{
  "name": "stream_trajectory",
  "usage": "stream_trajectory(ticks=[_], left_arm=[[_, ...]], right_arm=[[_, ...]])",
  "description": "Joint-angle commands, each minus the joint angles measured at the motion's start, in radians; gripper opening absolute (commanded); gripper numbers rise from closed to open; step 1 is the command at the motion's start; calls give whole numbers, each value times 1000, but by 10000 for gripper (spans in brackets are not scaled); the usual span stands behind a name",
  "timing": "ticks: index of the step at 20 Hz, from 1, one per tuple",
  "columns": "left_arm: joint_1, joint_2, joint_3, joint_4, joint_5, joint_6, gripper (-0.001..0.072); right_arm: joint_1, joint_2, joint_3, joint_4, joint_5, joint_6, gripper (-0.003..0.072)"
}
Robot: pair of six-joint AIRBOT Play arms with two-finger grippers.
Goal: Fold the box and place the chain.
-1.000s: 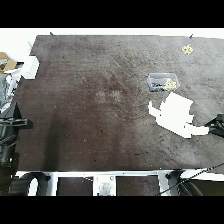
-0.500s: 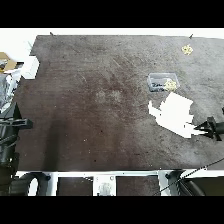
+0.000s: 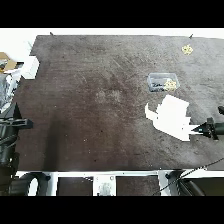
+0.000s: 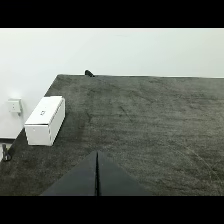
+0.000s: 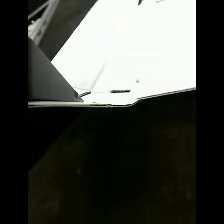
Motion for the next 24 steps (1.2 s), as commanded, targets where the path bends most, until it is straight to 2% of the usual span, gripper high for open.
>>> stream_trajectory(ticks=[1,5,8,11,13,17,19,21,24], left_arm=[[1,0,0,0,0,0,12],[1,0,0,0,0,0,12],[1,0,0,0,0,0,11],[1,0,0,0,0,0,11],[1,0,0,0,-3,0,12],[1,0,0,0,-18,0,12],[1,0,0,0,-72,0,11],[1,0,0,0,-155,0,12],[1,-1,0,0,-258,0,16]], right_arm=[[11,37,-1,24,111,-23,4],[92,116,-60,104,149,-60,4],[204,179,-206,225,115,-67,4],[375,248,-344,357,-50,-89,4],[517,254,-379,402,-167,-89,4],[789,227,-322,499,-408,-117,3],[881,168,-255,500,-489,-120,4],[930,98,-195,556,-550,-149,3],[972,29,-130,581,-565,-214,4]])
